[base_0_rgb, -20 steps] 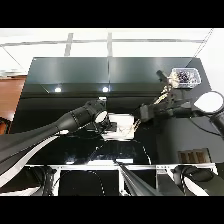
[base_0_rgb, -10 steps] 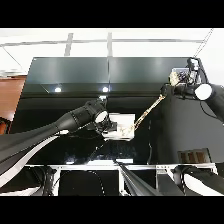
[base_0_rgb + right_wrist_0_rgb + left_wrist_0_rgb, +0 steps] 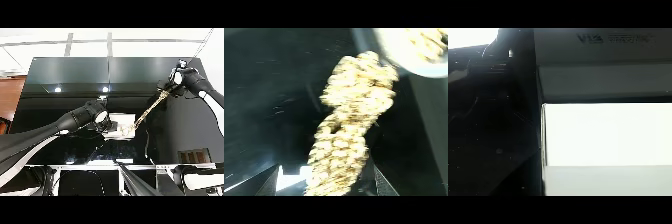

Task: Fold the box and place the chain.

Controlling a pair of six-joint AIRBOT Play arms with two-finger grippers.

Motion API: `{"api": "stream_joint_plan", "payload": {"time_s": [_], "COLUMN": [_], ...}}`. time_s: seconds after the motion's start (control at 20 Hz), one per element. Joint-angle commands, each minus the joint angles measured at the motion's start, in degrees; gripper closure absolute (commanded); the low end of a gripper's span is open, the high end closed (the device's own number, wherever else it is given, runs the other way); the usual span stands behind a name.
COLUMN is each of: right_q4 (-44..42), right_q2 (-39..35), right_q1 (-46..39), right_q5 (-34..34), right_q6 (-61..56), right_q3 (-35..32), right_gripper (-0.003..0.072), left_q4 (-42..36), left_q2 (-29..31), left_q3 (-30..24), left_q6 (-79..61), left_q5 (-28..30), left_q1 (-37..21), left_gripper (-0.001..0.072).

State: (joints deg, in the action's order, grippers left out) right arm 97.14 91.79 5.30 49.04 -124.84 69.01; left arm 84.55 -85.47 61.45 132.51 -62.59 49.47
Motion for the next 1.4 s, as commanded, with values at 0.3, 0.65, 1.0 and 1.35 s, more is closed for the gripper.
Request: {"api": "stream_joint_plan", "payload": {"time_s": [0.3, 0.65, 1.0, 1.35], "right_q4": [1.2, -6.1, -28.2, -52.5], "right_q2": [2.9, -1.4, -28.2, -40.2], "right_q1": [0.6, 0.6, 0.7, 0.7], "right_q5": [1.8, 5.2, 24.3, 33.0], "right_q6": [-2.8, 14.4, 37.6, 42.0], "right_q3": [1.3, 3.1, 3.2, 3.2], "right_gripper": [0.0228, 0.0671, 0.0673, 0.0673], "left_q4": [0.0, 0.0, 0.0, 0.0], "left_q2": [0.0, 0.0, 0.0, 0.0], "left_q3": [0.0, 0.0, 0.0, 0.0], "left_q6": [0.0, 0.0, 0.0, 0.0], "left_q5": [0.0, 0.0, 0.0, 0.0], "left_q1": [0.0, 0.0, 0.0, 0.0], "left_gripper": [0.0683, 0.0683, 0.0683, 0.0683]}}
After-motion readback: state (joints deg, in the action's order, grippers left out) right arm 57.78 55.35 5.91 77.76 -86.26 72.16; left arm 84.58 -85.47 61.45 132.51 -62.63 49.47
